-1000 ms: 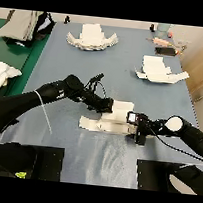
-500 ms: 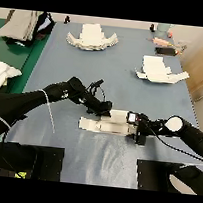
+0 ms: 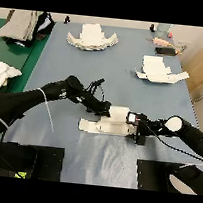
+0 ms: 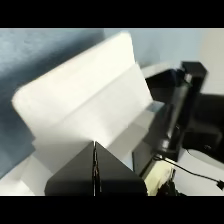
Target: Fold the box.
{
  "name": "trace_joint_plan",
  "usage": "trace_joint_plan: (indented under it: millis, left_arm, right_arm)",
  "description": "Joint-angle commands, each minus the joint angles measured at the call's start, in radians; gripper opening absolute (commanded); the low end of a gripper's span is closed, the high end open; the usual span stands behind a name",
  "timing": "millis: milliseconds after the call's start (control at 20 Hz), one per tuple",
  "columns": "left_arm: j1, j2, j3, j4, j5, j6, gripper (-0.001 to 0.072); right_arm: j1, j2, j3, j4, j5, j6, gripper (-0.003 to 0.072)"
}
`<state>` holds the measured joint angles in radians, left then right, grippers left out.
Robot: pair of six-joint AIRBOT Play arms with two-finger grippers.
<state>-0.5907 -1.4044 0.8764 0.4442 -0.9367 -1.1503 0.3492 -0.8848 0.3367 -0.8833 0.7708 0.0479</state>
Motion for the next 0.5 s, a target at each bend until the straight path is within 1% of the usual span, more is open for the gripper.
trace_joint_plan:
  millis: [0,200,350,450]
  left_arm:
    - [0.076,0.076,0.001,-0.055,-0.067,0.126,0.0016]
    - [0.196,0.22,-0.001,-0.031,-0.175,0.198,0.0016]
    - [0.259,0.298,-0.001,0.093,-0.232,0.198,0.0016]
    - [0.273,0.338,-0.002,0.18,-0.248,0.222,0.0016]
  right_arm:
    - [-0.001,0.001,0.001,0.0,-0.001,0.003,0.0513]
    - [-0.001,0.001,0.001,0.0,-0.001,0.003,0.0513]
    - [-0.001,0.001,0.001,0.0,-0.001,0.003,0.0512]
    - [-0.001,0.001,0.001,0.0,-0.001,0.003,0.0513]
